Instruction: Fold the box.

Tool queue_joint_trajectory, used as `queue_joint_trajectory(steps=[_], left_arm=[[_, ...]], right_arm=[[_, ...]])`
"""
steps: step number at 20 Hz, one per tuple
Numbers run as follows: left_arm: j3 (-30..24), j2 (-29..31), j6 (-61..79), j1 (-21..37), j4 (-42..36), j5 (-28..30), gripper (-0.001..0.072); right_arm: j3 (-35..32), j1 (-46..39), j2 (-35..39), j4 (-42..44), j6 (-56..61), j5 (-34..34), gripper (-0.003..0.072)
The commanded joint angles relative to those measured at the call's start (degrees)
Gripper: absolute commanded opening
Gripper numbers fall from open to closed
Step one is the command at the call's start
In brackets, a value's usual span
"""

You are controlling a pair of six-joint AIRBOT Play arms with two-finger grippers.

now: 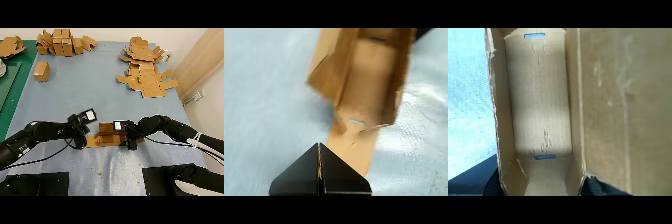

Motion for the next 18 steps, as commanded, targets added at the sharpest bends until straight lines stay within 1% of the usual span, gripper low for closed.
queue_joint_trajectory(steps=[1, 3, 4, 5, 6, 7, 10, 12, 15, 18], left_arm=[[-0.04, 6.10, -35.21, 5.95, 14.60, -4.61, 0.0013], [-0.04, 7.15, -52.65, 10.84, 20.17, -10.88, 0.0013], [-0.39, 6.82, -59.87, 13.38, 20.92, -14.78, 0.0013], [-1.20, 6.23, -63.60, 15.37, 20.65, -18.01, 0.0013], [-2.21, 5.49, -65.13, 16.26, 19.52, -19.67, 0.0013], [-3.34, 4.44, -66.12, 16.39, 17.18, -19.96, 0.0013], [-5.20, 0.90, -65.77, 14.80, 7.04, -17.09, 0.0012], [-5.31, -1.27, -65.90, 12.92, 3.85, -15.06, 0.0012], [-5.44, -2.64, -65.92, 9.31, -0.57, -10.45, 0.0012], [-5.44, -4.42, -65.92, 6.51, -3.13, -9.25, 0.0012]], right_arm=[[0.00, 0.00, -0.04, 0.00, 0.02, 0.00, 0.0504], [0.00, 0.00, -0.04, 0.00, 0.00, 0.00, 0.0504], [0.00, 0.00, -0.04, 0.00, 0.00, 0.00, 0.0504], [0.00, 0.00, -0.04, 0.00, 0.00, 0.00, 0.0504], [0.00, 0.00, -0.04, 0.02, 0.00, 0.00, 0.0504], [0.00, 0.00, -0.04, 0.02, 0.00, 0.00, 0.0504], [0.00, 0.00, -0.04, 0.04, 0.00, -0.02, 0.0503], [0.00, 0.00, -0.04, 0.04, 0.00, -0.04, 0.0504], [0.00, 0.00, -0.04, 0.46, 0.00, -0.15, 0.0504], [-0.04, 0.00, -0.04, 0.48, 0.00, -0.15, 0.0504]])
